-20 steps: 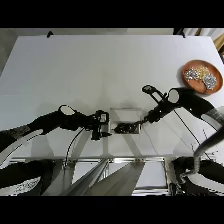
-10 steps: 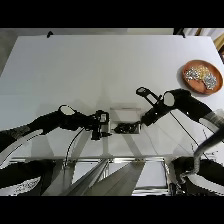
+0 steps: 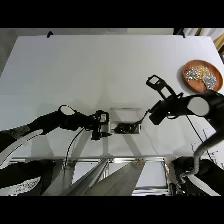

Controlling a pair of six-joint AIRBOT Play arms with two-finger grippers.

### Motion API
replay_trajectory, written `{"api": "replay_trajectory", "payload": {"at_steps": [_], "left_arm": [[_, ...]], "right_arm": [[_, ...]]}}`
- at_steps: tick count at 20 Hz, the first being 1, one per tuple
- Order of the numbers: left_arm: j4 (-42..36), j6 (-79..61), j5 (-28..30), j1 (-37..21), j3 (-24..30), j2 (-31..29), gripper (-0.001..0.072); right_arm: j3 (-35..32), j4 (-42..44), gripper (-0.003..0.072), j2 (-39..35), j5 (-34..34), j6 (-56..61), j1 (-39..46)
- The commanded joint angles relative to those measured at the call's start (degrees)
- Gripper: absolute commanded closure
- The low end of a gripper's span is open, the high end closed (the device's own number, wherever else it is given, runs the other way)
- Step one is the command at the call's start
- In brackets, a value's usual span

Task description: Fold the box and place the chain.

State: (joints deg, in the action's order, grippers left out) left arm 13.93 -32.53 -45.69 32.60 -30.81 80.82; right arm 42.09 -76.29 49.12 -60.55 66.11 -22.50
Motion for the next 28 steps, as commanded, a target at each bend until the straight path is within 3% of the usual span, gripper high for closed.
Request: {"api": "replay_trajectory", "payload": {"at_steps": [1, 6, 11, 17, 21, 24, 28], "left_arm": [[0.0, 0.0, 0.0, 0.0, 0.0, 0.0, 0.0556], [0.0, 0.0, 0.0, 0.0, 0.0, 0.0, 0.0556], [0.0, 0.0, 0.0, 0.0, 0.0, 0.0, 0.0556], [0.0, 0.0, 0.0, 0.0, 0.0, 0.0, 0.0556], [0.0, 0.0, 0.0, 0.0, 0.0, 0.0, 0.0556], [0.0, 0.0, 0.0, 0.0, 0.0, 0.0, 0.0556], [0.0, 0.0, 0.0, 0.0, 0.0, 0.0, 0.0556]], "right_arm": [[0.0, 4.7, 0.0673, -9.2, -0.3, -0.2, -0.1], [0.0, 14.5, 0.0673, -20.5, 0.4, -6.2, -0.1], [0.0, 29.9, 0.0673, -24.6, 2.7, -15.3, -0.1], [-1.4, 34.4, 0.0672, -21.4, 2.7, -18.2, -0.1], [-8.6, 34.5, 0.0672, -16.3, 3.6, -21.7, 0.0], [-14.0, 34.3, 0.0672, -11.5, 8.1, -23.2, 0.0], [-15.9, 34.3, 0.0672, -3.1, 10.3, -26.1, -0.1]]}}
